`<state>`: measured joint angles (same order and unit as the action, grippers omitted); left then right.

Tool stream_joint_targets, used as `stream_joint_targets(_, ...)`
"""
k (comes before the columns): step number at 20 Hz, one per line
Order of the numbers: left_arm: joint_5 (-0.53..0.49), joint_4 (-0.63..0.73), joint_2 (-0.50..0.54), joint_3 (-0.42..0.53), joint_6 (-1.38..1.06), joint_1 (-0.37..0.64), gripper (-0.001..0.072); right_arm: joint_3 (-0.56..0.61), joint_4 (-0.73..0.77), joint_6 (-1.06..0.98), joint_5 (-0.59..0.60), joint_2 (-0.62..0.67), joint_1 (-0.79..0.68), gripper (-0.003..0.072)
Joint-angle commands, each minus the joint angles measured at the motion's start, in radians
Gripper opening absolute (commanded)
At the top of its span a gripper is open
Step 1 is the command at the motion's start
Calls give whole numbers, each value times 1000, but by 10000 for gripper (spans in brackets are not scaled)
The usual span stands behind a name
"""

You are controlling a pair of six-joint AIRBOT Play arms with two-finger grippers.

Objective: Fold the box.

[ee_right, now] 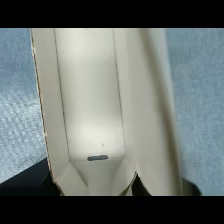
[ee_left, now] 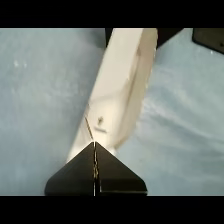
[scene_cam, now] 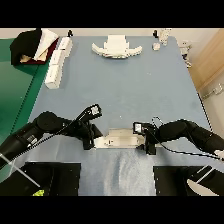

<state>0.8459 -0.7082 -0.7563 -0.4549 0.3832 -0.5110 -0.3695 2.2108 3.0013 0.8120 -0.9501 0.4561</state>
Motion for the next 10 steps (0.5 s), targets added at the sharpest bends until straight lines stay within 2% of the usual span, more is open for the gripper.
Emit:
stream_joint_targets(1, 182, -144, 120, -1, 406, 11, 14, 1, 0, 0, 0, 0, 1, 528)
stream_joint_targets(3, 182, -35, 113, -1, 535, -29, 14, 1, 0, 0, 0, 0, 1, 528)
stream_joint_targets(6, 78, 183, 32, -18, 610, -135, 14, 1, 0, -1, 0, 0, 1, 528)
stream_joint_targets(8, 46, 243, -68, -85, 613, -164, 15, 1, 0, 0, 0, 0, 1, 529)
stream_joint_targets(10, 43, 260, -174, -187, 613, -142, 15, 1, 0, 0, 0, 0, 1, 528)
